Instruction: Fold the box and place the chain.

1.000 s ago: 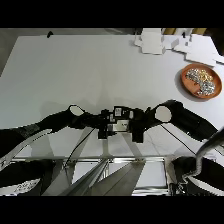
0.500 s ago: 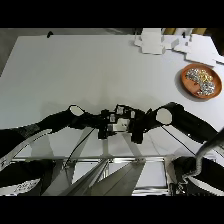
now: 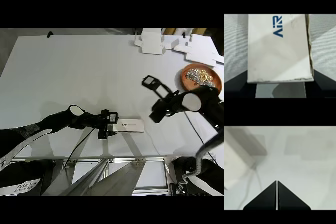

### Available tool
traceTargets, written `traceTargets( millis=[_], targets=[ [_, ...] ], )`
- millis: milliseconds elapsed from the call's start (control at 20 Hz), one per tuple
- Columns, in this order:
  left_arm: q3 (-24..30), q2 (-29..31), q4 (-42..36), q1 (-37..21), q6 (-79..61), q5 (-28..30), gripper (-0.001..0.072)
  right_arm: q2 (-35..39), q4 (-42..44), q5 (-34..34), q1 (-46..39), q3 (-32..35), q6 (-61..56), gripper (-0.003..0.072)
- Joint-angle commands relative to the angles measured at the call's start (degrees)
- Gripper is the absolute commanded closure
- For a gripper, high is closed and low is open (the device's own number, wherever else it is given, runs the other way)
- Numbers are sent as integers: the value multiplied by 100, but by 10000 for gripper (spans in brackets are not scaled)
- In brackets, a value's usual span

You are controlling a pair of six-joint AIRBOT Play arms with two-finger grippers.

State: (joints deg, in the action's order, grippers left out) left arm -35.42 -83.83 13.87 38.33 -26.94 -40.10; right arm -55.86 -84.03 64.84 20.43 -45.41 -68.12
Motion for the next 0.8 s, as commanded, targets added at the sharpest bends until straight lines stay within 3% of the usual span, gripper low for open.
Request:
traceTargets(
  millis=[0, 200, 400, 550, 750],
  targets=[
    [-2, 4, 4, -2, -7, 2, 368, -173, -275, 417, -1379, 131, -407, 671],
    [-2, 4, -42, -2, -13, -59, 368, -260, -238, 802, -2256, 155, -407, 671],
    [-2, 79, 59, -35, -2, -28, 369, -260, -236, 807, -2435, 155, -407, 671],
    [-2, 680, 278, -376, 774, 136, 363, -260, -232, 802, -2435, 155, -407, 671],
    [-2, 2004, 885, -1687, 2190, 243, 359, -260, -232, 802, -2435, 155, -407, 671]
  ],
)
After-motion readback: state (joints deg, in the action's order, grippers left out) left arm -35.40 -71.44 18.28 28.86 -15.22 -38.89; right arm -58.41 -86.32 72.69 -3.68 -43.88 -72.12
